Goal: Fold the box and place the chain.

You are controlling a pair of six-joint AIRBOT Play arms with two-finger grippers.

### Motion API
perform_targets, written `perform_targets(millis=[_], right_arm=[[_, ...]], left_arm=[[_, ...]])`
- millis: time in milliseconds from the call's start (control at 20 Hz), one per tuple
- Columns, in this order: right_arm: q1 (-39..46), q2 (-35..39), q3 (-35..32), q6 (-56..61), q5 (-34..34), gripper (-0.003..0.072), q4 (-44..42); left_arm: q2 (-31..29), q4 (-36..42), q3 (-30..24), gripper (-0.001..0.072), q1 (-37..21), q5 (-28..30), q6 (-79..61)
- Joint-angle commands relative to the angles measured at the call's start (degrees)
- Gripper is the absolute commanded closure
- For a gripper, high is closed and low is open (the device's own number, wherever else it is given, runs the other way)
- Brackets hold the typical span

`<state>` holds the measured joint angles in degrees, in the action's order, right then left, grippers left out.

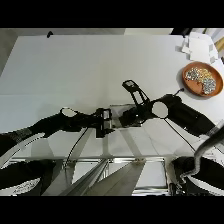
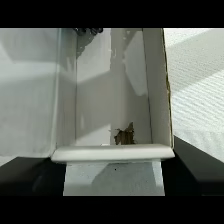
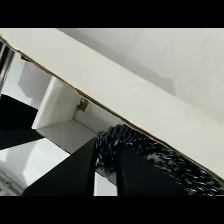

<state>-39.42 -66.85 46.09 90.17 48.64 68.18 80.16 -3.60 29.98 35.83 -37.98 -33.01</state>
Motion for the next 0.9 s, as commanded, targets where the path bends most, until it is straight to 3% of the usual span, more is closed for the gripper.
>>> perform_targets(millis=[0, 300, 550, 850], right_arm=[[-2.2, -1.9, 0.0, 1.7, -0.7, 0.0494, 0.8], [-2.5, -1.8, 0.0, 2.8, -1.0, 0.0492, 0.8], [-2.5, 2.9, 0.0, 2.9, 4.2, 0.0492, 3.4], [-2.5, 11.6, 0.0, 10.6, 18.5, 0.0492, 23.6]], left_arm=[[0.0, 0.0, 0.0, 0.064, 0.0, 0.0, 0.0], [0.0, 0.0, 0.0, 0.064, 0.0, 0.0, 0.0], [0.0, 0.0, 0.0, 0.064, 0.0, 0.0, 0.0], [0.0, 0.0, 0.0, 0.064, 0.0, 0.0, 0.0]])
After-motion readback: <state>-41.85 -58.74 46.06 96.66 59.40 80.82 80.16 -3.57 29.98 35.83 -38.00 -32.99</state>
